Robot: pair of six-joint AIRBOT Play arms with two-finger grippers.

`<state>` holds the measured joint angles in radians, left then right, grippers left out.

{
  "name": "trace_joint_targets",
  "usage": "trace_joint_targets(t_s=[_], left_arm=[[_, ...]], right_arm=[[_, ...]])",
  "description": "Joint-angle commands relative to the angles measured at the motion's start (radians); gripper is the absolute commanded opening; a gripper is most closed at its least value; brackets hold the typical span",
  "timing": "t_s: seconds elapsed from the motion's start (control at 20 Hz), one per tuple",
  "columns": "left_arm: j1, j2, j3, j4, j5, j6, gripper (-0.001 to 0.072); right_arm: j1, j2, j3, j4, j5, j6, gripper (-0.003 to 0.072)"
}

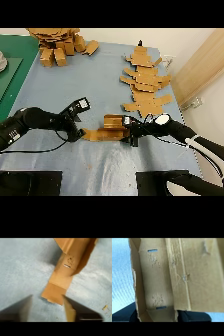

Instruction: Fold the box.

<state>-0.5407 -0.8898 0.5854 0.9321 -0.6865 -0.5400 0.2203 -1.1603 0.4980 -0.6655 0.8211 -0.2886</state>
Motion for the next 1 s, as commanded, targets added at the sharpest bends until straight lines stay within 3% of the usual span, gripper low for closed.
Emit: trace_joint_targets(t_s=[0.0, 0.2, 0.3, 0.7, 0.95], left_arm=[[-0.052, -0.021, -0.06, -0.081, 0.08, 0.085, 0.0687], [-0.132, -0.113, 0.0, -0.08, 0.129, 0.148, 0.0686], [-0.158, -0.142, 0.032, -0.079, 0.12, 0.227, 0.063], [-0.156, -0.246, 0.08, -0.084, 0.019, 0.297, 0.0631], [-0.156, -0.27, 0.08, -0.098, 0.059, 0.297, 0.0631]], right_arm=[[0.0, 0.0, -0.001, 0.0, 0.0, 0.0, 0.052], [0.0, 0.0, -0.001, 0.0, 0.0, 0.0, 0.052], [0.0, 0.0, -0.001, 0.0, 0.0, 0.0, 0.052], [0.0, 0.0, -0.001, 0.0, 0.0, 0.0, 0.0521], [0.0, 0.0, -0.001, 0.0, 0.0, 0.0, 0.052]])
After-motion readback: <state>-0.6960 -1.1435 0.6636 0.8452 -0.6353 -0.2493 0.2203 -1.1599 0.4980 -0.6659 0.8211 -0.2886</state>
